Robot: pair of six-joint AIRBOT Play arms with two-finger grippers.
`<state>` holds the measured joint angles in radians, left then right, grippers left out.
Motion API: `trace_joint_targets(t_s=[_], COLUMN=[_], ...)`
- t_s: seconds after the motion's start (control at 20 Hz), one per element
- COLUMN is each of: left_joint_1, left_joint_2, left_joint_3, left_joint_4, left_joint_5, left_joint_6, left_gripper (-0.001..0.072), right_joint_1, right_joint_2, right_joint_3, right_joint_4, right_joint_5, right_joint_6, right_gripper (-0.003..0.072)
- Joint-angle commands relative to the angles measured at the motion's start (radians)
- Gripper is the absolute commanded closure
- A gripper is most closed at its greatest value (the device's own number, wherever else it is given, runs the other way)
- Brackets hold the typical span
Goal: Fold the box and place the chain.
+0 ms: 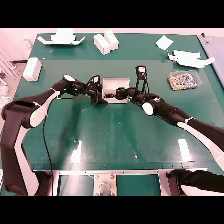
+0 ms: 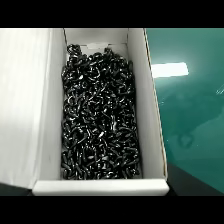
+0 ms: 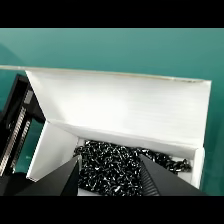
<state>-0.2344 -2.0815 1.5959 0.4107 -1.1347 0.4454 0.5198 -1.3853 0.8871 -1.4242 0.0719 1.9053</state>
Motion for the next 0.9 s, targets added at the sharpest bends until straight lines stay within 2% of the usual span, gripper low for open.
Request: trace_joint_targets(t_s=[0.0, 0.1, 0.2, 0.25, 0.35, 0.4, 0.55, 0.6, 0.65, 0.85], left_joint_1=[0.0, 0.0, 0.0, 0.0, 0.0, 0.0, 0.0, 0.0, 0.0, 0.0], left_joint_2=[0.001, 0.0, 0.0, 0.0, 0.0, 0.001, 0.0, 0.001, 0.0, 0.001], left_joint_3=[0.001, 0.001, 0.001, 0.001, 0.001, 0.001, 0.001, 0.001, 0.001, 0.001], left_joint_4=[0.0, 0.0, 0.0, 0.0, 0.0, 0.0, 0.0, 0.0, 0.0, 0.0], left_joint_5=[0.0, 0.0, 0.0, 0.0, 0.0, 0.0, 0.0, 0.001, 0.0, 0.0], left_joint_6=[0.0, 0.0, 0.0, 0.0, 0.0, 0.0, 0.0, 0.0, 0.0, 0.0], left_gripper=[0.0319, 0.0319, 0.0319, 0.0319, 0.0319, 0.0319, 0.0319, 0.0319, 0.0319, 0.0319], right_joint_1=[-0.008, -0.008, -0.014, -0.028, -0.079, -0.114, -0.206, -0.23, -0.255, -0.33], right_joint_2=[0.042, 0.139, 0.253, 0.297, 0.354, 0.364, 0.349, 0.336, 0.318, 0.211], right_joint_3=[0.022, 0.051, 0.087, 0.105, 0.118, 0.118, 0.119, 0.119, 0.121, 0.18], right_joint_4=[0.0, -0.001, -0.016, -0.016, -0.016, -0.015, 0.014, 0.055, 0.106, 0.436], right_joint_5=[-0.003, -0.002, 0.045, 0.089, 0.148, 0.174, 0.233, 0.237, 0.249, 0.358], right_joint_6=[0.003, -0.023, -0.188, -0.258, -0.408, -0.456, -0.599, -0.652, -0.725, -1.111], right_gripper=[0.0263, 0.0263, 0.0266, 0.0341, 0.0413, 0.0417, 0.0421, 0.045, 0.0486, 0.0487])
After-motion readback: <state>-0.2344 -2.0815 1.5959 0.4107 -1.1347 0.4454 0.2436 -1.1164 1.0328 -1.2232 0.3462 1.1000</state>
